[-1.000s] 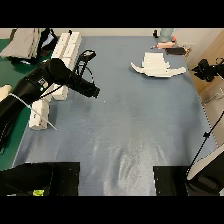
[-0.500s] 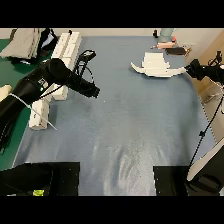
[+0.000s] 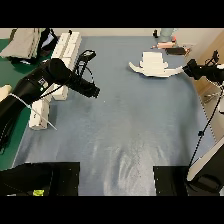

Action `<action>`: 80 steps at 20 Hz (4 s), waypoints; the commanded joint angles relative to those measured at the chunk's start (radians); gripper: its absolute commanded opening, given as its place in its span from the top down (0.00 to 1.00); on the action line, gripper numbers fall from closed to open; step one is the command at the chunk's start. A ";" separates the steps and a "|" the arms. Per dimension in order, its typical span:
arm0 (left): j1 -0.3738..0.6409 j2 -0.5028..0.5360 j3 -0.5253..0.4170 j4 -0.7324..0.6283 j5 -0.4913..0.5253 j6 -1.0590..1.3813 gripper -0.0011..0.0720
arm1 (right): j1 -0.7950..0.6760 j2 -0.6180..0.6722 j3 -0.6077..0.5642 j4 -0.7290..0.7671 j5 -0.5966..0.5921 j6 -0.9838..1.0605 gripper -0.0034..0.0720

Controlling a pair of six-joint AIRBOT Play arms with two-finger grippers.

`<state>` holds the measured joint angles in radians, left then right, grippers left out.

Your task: Fold the box.

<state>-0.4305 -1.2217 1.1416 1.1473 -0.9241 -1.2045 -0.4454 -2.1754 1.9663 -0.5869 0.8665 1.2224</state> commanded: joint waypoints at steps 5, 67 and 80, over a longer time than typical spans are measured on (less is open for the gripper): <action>0.000 0.001 0.000 0.000 0.000 0.000 0.97 | 0.006 0.016 0.072 0.222 0.238 -0.013 0.96; 0.000 0.001 0.000 -0.026 -0.027 -0.080 0.25 | 0.370 0.759 -1.160 0.084 -0.051 0.217 0.95; 0.005 0.001 0.000 -0.025 -0.061 -0.078 0.25 | 0.382 0.877 -1.155 -0.042 0.639 0.105 0.96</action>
<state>-0.4255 -1.2213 1.1416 1.1221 -0.9695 -1.2835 -0.0635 -1.3373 0.8101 -0.5949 1.3334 1.3323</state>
